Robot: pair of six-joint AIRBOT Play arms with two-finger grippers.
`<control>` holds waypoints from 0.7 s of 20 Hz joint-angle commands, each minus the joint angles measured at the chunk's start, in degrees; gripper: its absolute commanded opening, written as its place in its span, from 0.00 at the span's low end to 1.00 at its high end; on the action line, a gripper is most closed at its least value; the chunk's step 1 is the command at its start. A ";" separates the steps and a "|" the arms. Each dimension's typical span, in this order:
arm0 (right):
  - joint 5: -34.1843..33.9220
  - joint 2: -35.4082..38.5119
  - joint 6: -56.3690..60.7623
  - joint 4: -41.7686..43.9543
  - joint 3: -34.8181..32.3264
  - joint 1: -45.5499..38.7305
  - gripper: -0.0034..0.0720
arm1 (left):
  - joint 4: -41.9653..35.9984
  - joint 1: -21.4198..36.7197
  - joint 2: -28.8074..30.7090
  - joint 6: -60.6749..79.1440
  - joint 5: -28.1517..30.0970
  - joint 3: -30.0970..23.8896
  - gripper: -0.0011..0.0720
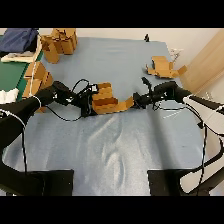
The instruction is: Fold the box.
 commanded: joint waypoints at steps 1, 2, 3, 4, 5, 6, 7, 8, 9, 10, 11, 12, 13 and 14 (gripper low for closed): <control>-1.51 0.04 -1.31 2.71 0.04 -0.07 0.05 | 0.00 0.00 -0.04 0.02 0.00 0.02 0.31; -1.46 0.09 -1.44 3.32 0.04 -0.09 0.05 | 0.00 0.00 -0.04 0.02 0.02 0.02 0.31; -1.60 0.11 -1.55 4.00 0.04 -0.07 0.05 | 0.02 -0.02 -0.04 0.02 0.02 0.02 0.31; -2.21 0.15 -2.08 4.79 0.04 0.07 0.05 | 0.02 0.00 -0.04 0.02 0.00 0.02 0.31; -2.89 0.20 -2.49 5.53 0.07 0.20 0.05 | 0.20 -0.02 -0.04 -0.24 0.00 0.02 0.31; -2.99 0.35 -2.54 5.66 0.04 0.44 0.05 | 0.22 -0.02 -0.04 -0.39 -0.02 0.02 0.31; -2.97 0.50 -2.73 5.92 0.04 0.61 0.05 | 0.22 -0.02 -0.04 -0.37 0.02 0.04 0.31; -3.04 0.52 -2.82 6.51 0.07 0.79 0.05 | 0.22 0.00 -0.04 -0.37 0.04 0.04 0.31; -2.99 0.52 -2.89 6.82 0.04 0.96 0.05 | 0.50 -0.02 -0.04 -0.39 0.00 0.04 0.31; -2.99 0.55 -2.89 6.80 0.04 1.33 0.05 | 1.05 -0.02 -0.04 -0.39 0.00 0.02 0.31; -2.97 0.52 -2.93 6.84 0.04 1.84 0.05 | 1.25 -0.02 -0.04 -0.39 0.00 0.04 0.31; -2.93 0.52 -2.95 7.10 0.04 2.49 0.05 | 1.25 -0.02 -0.04 -0.39 0.02 0.04 0.31; -2.64 0.52 -3.02 7.15 0.17 3.26 0.05 | 1.25 -0.02 -0.04 -0.39 0.02 0.04 0.31; -2.32 0.50 -3.06 7.15 0.55 4.04 0.05 | 1.25 -0.02 -0.04 -0.39 0.00 0.04 0.31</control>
